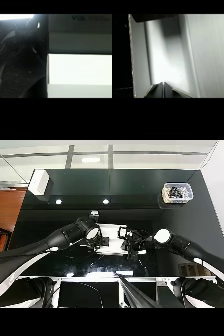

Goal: Fold the box and place the chain.

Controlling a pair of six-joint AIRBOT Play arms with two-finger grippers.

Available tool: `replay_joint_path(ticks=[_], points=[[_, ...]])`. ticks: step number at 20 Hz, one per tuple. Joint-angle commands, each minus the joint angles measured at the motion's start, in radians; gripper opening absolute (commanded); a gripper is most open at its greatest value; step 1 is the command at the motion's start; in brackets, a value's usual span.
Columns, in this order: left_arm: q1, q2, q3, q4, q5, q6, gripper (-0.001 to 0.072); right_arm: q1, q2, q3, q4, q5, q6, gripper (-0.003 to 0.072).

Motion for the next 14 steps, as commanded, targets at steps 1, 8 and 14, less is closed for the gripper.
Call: replay_joint_path(ticks=[1, 8, 14], points=[[0.001, 0.000, 0.001, 0.000, -0.003, 0.002, 0.0025, -0.037, 0.035, 0.002, -0.036, 0.029, 0.172, 0.0010], [0.001, 0.000, 0.000, -0.026, -0.032, 0.002, 0.0025, -0.591, 0.225, 0.002, -0.199, 0.308, 0.946, 0.0010], [0.001, 0.000, 0.000, -0.026, -0.032, 0.002, 0.0025, -0.710, 0.158, -0.054, -0.312, 0.396, 1.281, 0.0010]])
